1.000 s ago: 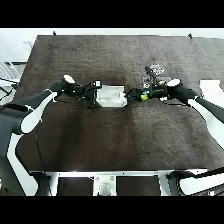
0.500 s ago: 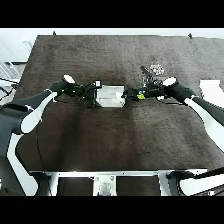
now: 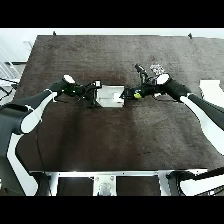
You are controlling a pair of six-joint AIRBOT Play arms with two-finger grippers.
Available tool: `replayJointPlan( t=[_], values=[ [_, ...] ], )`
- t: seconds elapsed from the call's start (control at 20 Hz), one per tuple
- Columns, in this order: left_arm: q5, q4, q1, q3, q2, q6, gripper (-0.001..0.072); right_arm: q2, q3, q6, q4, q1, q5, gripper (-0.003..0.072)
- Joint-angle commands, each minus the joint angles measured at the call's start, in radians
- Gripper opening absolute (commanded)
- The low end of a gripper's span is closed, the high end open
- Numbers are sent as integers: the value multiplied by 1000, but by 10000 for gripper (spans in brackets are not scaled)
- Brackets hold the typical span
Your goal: Fold the box and place the chain.
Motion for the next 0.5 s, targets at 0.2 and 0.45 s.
replayJointPlan(
  t=[0.2,0.45],
  values=[
    [-1,0,0,0,0,-1,467,-45,84,208,-191,66,-14,394],
    [-1,0,-1,0,0,-1,467,-81,146,373,-345,111,24,393]
  ],
)
